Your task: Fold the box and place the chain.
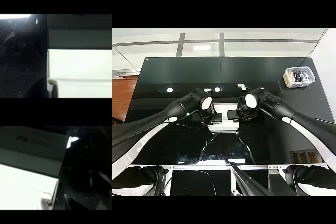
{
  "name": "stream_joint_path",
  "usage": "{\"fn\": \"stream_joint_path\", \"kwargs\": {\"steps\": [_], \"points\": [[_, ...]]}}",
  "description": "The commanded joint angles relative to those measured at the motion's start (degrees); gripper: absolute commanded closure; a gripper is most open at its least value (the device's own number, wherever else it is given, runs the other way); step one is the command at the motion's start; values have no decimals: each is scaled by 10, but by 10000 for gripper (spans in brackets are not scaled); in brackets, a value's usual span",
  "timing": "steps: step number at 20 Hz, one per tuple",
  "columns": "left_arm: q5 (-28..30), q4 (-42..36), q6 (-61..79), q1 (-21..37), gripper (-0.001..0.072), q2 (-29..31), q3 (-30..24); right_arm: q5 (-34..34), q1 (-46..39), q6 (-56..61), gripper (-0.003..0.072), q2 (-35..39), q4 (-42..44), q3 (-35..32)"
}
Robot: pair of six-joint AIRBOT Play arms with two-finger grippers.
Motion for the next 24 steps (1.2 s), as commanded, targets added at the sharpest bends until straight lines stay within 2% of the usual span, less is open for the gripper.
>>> {"fn": "stream_joint_path", "kwargs": {"steps": [1, 9, 12, 13, 14, 15, 20, 22, 23, 24], "points": [[0, 2, 0, 0, 687, 0, 1, 15, 26, 82, 340, -21, -57, 22], [1, 2, 0, 0, 687, 0, 1, 24, 26, 110, 350, -38, -53, 22], [2, 2, 0, 0, 687, 0, 1, 35, 26, 110, 381, -47, -52, 22], [2, 2, 0, 0, 687, 0, 1, 37, 26, 109, 563, -50, -52, 22], [2, 2, 0, 0, 687, 0, 1, 34, 26, 109, 661, -51, -51, 22], [2, 2, 0, 0, 687, 0, 1, 29, 28, 109, 676, -51, -50, 22], [2, 2, 0, 0, 687, 0, 1, 32, 30, 109, 671, -51, -50, 22], [1, 2, 0, 0, 687, 0, 1, 34, 29, 108, 458, -50, -46, 22], [1, 2, 0, 0, 687, 0, 1, 35, 30, 107, 418, -50, -46, 22], [0, 2, 0, 0, 687, 0, 1, 35, 30, 107, 418, -50, -46, 22]]}}
